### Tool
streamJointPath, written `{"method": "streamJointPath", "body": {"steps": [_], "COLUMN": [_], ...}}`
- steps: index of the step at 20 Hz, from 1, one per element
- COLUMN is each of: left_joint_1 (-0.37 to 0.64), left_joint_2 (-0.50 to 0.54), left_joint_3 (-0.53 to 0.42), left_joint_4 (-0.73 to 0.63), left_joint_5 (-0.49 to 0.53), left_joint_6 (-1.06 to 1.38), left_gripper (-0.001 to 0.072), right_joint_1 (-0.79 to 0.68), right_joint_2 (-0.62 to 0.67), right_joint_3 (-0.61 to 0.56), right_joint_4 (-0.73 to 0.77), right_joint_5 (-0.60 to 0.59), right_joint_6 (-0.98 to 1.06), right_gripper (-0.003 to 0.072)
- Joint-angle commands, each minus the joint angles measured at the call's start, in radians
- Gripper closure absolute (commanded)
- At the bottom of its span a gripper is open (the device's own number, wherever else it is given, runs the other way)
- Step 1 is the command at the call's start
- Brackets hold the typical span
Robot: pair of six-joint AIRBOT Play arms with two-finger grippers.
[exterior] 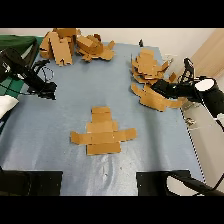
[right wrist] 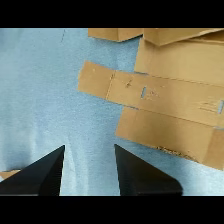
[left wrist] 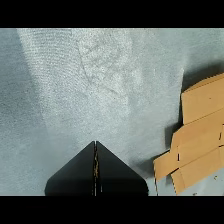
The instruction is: Fold the box.
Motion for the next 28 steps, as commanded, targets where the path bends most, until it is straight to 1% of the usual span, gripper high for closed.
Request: {"method": "streamJointPath", "body": {"steps": [1, 6, 9, 10, 11, 12, 14, 16, 18, 19, 21, 23, 25, 28], "left_joint_1": [0.000, -0.001, -0.002, -0.002, -0.002, -0.002, -0.006, -0.008, -0.008, -0.008, -0.008, -0.008, -0.008, -0.008], "left_joint_2": [0.000, 0.000, 0.000, -0.001, 0.000, -0.001, -0.001, -0.001, 0.000, -0.001, -0.001, -0.001, -0.001, -0.001], "left_joint_3": [0.000, 0.000, 0.000, 0.000, 0.000, 0.000, 0.000, 0.000, 0.000, 0.000, 0.000, 0.000, 0.000, 0.000], "left_joint_4": [0.000, 0.000, -0.004, -0.012, -0.030, -0.037, -0.057, -0.074, -0.085, -0.085, -0.089, -0.093, -0.093, -0.093], "left_joint_5": [0.000, 0.000, 0.027, 0.040, 0.046, 0.051, 0.082, 0.091, 0.101, 0.105, 0.105, 0.111, 0.113, 0.113], "left_joint_6": [0.000, 0.000, 0.000, 0.000, 0.000, 0.000, 0.000, 0.000, 0.000, 0.000, 0.000, 0.000, 0.000, 0.000], "left_gripper": [0.0694, 0.0693, 0.0694, 0.0694, 0.0694, 0.0694, 0.0694, 0.0694, 0.0694, 0.0694, 0.0694, 0.0694, 0.0694, 0.0694], "right_joint_1": [0.000, 0.000, 0.002, 0.002, 0.008, 0.022, 0.058, 0.061, 0.061, 0.061, 0.062, 0.062, 0.062, 0.062], "right_joint_2": [0.000, 0.000, -0.002, -0.006, -0.014, -0.027, -0.059, -0.076, -0.075, -0.075, -0.075, -0.075, -0.075, -0.075], "right_joint_3": [0.001, 0.002, 0.002, 0.002, 0.002, 0.001, -0.016, -0.047, -0.103, -0.144, -0.238, -0.315, -0.360, -0.387], "right_joint_4": [0.000, 0.002, 0.092, 0.119, 0.117, 0.082, -0.015, -0.024, -0.024, -0.019, 0.060, 0.147, 0.160, 0.201], "right_joint_5": [0.000, -0.015, 0.005, 0.022, 0.056, 0.098, 0.177, 0.254, 0.326, 0.364, 0.422, 0.430, 0.434, 0.492], "right_joint_6": [0.000, 0.001, 0.006, 0.009, 0.008, 0.008, 0.009, 0.009, 0.009, 0.009, -0.035, -0.087, -0.097, -0.110], "right_gripper": [0.0208, 0.0208, 0.0209, 0.0210, 0.0232, 0.0247, 0.0245, 0.0239, 0.0150, 0.0138, 0.0138, 0.0138, 0.0138, 0.0140]}}
